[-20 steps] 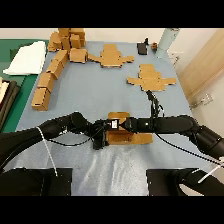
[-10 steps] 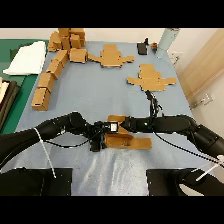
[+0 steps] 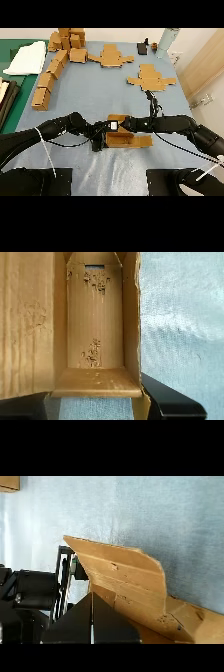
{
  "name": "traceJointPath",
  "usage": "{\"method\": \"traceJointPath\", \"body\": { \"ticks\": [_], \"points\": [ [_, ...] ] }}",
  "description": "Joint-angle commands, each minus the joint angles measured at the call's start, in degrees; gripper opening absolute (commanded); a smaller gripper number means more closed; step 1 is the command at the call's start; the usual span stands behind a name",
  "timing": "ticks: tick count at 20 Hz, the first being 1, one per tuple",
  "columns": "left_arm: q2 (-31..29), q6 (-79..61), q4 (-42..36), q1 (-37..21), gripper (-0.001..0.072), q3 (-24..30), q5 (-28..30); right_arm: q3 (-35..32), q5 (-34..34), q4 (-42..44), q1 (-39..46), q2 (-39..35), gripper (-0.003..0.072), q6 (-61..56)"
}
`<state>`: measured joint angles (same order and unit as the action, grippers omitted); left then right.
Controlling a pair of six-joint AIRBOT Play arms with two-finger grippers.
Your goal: Fold the box.
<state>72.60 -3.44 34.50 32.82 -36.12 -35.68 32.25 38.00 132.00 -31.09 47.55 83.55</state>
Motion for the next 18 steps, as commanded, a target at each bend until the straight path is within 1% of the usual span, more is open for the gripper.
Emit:
{"method": "traceJointPath", "body": {
  "ticks": [1,4,7,9,12,15,18],
  "points": [
    [0.26,0.42,-0.24,0.00,0.0467,0.24,2.12,0.04,0.00,0.00,-0.07,0.02,0.0005,0.04],
    [0.26,0.39,-0.20,0.00,0.0467,0.24,2.10,0.04,-0.04,0.00,-0.07,0.28,0.0005,0.07],
    [0.26,0.28,-0.17,0.02,0.0467,0.24,2.03,0.07,-0.42,-0.04,-0.04,2.29,0.0005,0.55],
    [0.26,0.26,0.04,0.02,0.0467,0.24,2.01,0.28,-1.97,-0.15,-0.02,5.03,0.0005,1.22],
    [0.26,0.28,0.02,0.02,0.0467,0.24,2.08,2.99,-2.58,-0.98,0.00,10.86,0.0005,4.66],
    [0.26,0.28,0.00,0.02,0.0467,0.22,2.10,5.44,-2.60,-4.68,0.00,16.02,0.0005,5.31],
    [0.26,0.28,0.00,0.02,0.0467,0.22,2.10,5.66,-2.40,-7.30,0.00,18.69,0.0005,7.72]
  ]
}}
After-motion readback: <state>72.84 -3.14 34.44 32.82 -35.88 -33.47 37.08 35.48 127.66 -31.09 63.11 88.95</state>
